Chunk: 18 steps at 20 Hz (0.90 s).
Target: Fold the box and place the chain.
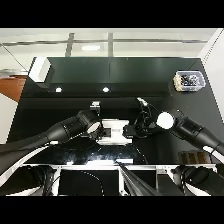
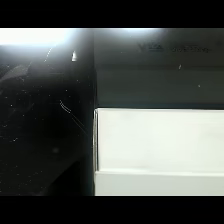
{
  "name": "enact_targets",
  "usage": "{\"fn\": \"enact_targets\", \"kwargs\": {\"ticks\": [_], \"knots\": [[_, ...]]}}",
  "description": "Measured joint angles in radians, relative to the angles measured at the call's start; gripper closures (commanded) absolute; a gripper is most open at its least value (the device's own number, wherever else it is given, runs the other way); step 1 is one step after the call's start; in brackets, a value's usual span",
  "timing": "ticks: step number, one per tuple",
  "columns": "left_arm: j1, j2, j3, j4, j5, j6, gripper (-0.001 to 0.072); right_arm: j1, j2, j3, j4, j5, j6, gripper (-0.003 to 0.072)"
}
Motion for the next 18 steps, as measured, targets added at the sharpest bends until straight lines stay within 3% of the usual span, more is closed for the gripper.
{"fn": "enact_targets", "kwargs": {"ticks": [13,14,18], "knots": [[0.0,-0.001,0.0,0.0,-0.007,0.0,0.0682,0.117,-0.1,0.096,-0.177,0.044,0.161,0.0221],[0.0,-0.001,0.0,0.0,-0.008,0.0,0.0682,0.119,-0.102,0.098,-0.183,0.043,0.169,0.0364],[0.0,-0.001,0.0,0.0,-0.01,-0.001,0.0682,0.132,-0.124,0.114,-0.207,0.053,0.197,0.0369]]}}
